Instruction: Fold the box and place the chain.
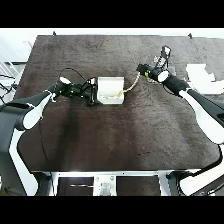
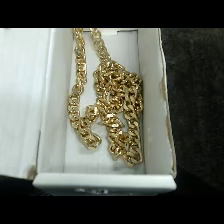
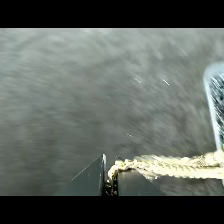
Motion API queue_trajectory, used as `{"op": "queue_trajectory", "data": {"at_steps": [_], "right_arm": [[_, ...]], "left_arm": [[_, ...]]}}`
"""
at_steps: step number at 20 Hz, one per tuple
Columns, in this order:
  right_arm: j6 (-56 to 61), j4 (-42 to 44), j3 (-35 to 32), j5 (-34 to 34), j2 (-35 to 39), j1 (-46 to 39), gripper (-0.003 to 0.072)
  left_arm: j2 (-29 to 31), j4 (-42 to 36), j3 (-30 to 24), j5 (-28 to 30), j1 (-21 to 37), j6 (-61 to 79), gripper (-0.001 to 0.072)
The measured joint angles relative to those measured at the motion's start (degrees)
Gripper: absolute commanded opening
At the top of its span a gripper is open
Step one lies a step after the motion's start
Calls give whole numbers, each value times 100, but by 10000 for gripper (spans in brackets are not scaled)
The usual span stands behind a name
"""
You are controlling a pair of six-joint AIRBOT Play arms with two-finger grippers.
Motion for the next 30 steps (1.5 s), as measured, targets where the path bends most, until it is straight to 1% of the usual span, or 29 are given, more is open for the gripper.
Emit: {"op": "queue_trajectory", "data": {"at_steps": [8, 12, 17, 21, 23, 27, 30], "right_arm": [[-411, -487, 0, 925, 1499, 479, -1], [-448, -758, 0, 1211, 2155, 892, -1], [-448, -1106, 0, 1362, 2820, 1611, -2], [-415, -1207, -92, 1362, 2968, 2065, -1], [-356, -1239, -214, 1235, 2968, 2240, -1], [-291, -1239, -446, 938, 2835, 2476, -1], [-203, -1235, -516, 844, 2636, 2559, -1]], "left_arm": [[0, 2, 0, 0, 0, 2, 421], [0, 0, 0, 0, 0, 0, 421], [0, 0, 0, -2, 0, 2, 421], [0, 0, 0, 0, 0, 2, 421], [0, 0, 0, 0, 0, 2, 422], [0, 0, 0, 0, 0, 2, 421], [0, 0, 0, 0, 0, 2, 421]]}}
